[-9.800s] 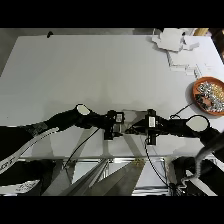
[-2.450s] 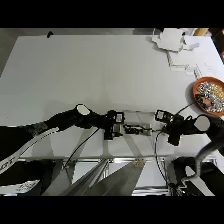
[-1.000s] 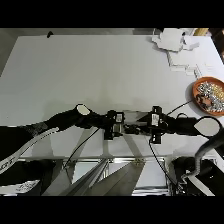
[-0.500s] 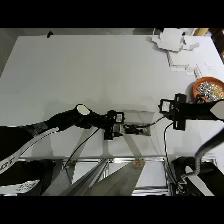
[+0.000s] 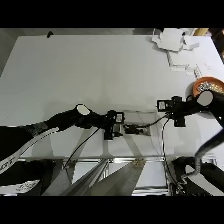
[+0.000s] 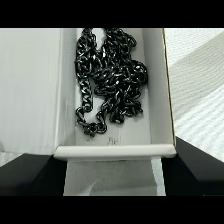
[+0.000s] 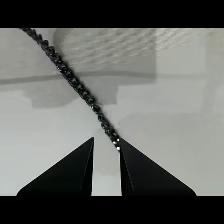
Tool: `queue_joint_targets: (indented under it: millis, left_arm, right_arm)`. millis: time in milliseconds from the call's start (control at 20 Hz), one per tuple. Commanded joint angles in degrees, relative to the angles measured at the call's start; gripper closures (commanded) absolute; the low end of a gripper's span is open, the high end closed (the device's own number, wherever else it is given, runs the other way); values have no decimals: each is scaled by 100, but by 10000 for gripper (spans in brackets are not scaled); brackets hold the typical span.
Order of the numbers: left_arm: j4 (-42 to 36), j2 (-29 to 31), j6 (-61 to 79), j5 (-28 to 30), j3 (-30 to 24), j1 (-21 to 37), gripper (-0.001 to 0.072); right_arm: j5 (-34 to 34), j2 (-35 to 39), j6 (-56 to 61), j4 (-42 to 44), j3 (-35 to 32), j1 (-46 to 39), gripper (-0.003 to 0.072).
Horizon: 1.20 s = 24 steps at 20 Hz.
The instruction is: Fold the box and place the chain.
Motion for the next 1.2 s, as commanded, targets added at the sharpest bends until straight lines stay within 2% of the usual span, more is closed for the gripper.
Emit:
queue_joint_targets:
  millis: [0,150,400,450,500,550,600,800,1000,1150]
  left_arm:
    - [0,4,2,0,2,2,491]
    - [0,4,2,0,2,2,491]
    - [2,4,2,0,2,2,491]
    - [2,4,2,0,2,2,491]
    - [0,4,2,0,2,2,491]
    - [0,4,2,0,2,2,491]
    - [0,4,2,0,2,2,491]
    - [0,4,2,0,2,2,491]
    - [0,4,4,0,2,2,491]
    - [0,4,4,-2,2,2,491]
  right_arm:
    - [-369,-503,-560,2,2,-15,524]
    - [-334,-946,-560,2,2,-15,525]
    - [-485,-1005,-597,87,2,-9,526]
    - [-420,-1005,-581,186,2,-9,539]
    - [-260,-986,-533,199,2,-9,625]
    - [-35,-929,-533,177,2,-9,665]
    - [166,-811,-533,127,2,-11,666]
    - [866,227,195,155,2,-9,666]
    - [1596,1718,199,1572,-2,26,666]
    - [1751,2413,208,2308,-4,505,666]
